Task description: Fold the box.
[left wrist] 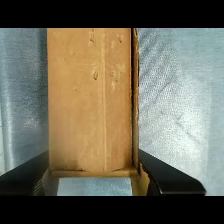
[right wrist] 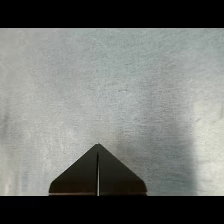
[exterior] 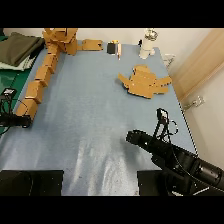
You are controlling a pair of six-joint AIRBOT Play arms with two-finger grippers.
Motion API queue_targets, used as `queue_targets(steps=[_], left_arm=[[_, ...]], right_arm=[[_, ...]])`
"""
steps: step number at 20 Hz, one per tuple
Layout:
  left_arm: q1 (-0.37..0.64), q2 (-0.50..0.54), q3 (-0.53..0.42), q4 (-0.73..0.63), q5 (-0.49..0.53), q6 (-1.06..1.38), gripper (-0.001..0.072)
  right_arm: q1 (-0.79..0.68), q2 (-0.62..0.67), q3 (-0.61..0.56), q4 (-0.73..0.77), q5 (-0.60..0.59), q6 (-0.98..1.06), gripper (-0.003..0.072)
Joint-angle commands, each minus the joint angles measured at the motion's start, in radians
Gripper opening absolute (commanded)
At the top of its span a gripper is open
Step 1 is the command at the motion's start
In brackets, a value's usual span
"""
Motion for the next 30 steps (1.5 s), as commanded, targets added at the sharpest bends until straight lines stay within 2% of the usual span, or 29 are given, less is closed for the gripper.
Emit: queue_targets(steps=[1, 2, 3, 4, 9, 15, 17, 20, 21, 22, 23, 25, 27, 30], left_arm=[[0.001, -0.031, 0.008, -0.003, 0.015, 0.003, 0.0455], [0.001, -0.031, 0.008, -0.004, 0.009, 0.003, 0.0476], [0.001, -0.031, 0.01, -0.003, -0.003, 0.003, 0.0657], [0.002, -0.03, 0.012, -0.002, -0.018, 0.002, 0.0703], [0.003, -0.005, 0.068, 0.058, -0.144, -0.002, 0.0703], [0.003, 0.082, 0.166, 0.238, -0.439, -0.103, 0.0703], [0.0, 0.129, 0.17, 0.224, -0.484, -0.161, 0.0703], [-0.005, 0.204, 0.169, 0.13, -0.546, -0.193, 0.07], [-0.006, 0.227, 0.17, 0.088, -0.558, -0.193, 0.057], [-0.013, 0.249, 0.17, 0.029, -0.571, -0.189, 0.0252], [-0.035, 0.268, 0.17, -0.039, -0.576, -0.162, 0.0011], [-0.121, 0.277, 0.178, -0.137, -0.565, -0.183, 0.0011], [-0.268, 0.246, 0.206, -0.156, -0.547, -0.316, 0.0011], [-0.537, 0.114, 0.3, -0.156, -0.536, -0.435, 0.0011]], right_arm=[[0.0, 0.0, 0.0, 0.0, 0.0, 0.002, 0.0004], [0.0, 0.0, 0.001, 0.0, 0.0, 0.003, 0.0005], [0.0, 0.0, 0.001, 0.0, 0.0, 0.003, 0.0005], [0.0, 0.0, 0.001, 0.0, 0.0, 0.003, 0.0004], [0.0, 0.0, 0.001, 0.0, 0.001, 0.003, 0.0005], [0.0, 0.0, 0.001, -0.001, 0.001, 0.001, 0.0005], [0.0, 0.0, 0.001, -0.002, 0.001, -0.002, 0.0004], [0.0, 0.0, 0.001, 0.018, 0.001, -0.003, 0.0005], [0.0, 0.0, 0.001, 0.034, 0.001, -0.024, 0.0005], [0.0, 0.0, 0.001, 0.055, 0.0, -0.057, 0.0005], [0.0, -0.006, 0.002, 0.066, 0.0, -0.076, 0.0005], [-0.015, -0.053, 0.031, 0.081, -0.001, -0.127, 0.0005], [-0.072, -0.141, 0.104, 0.14, 0.0, -0.28, 0.0004], [-0.212, -0.347, 0.302, 0.31, -0.008, -0.621, 0.0005]])
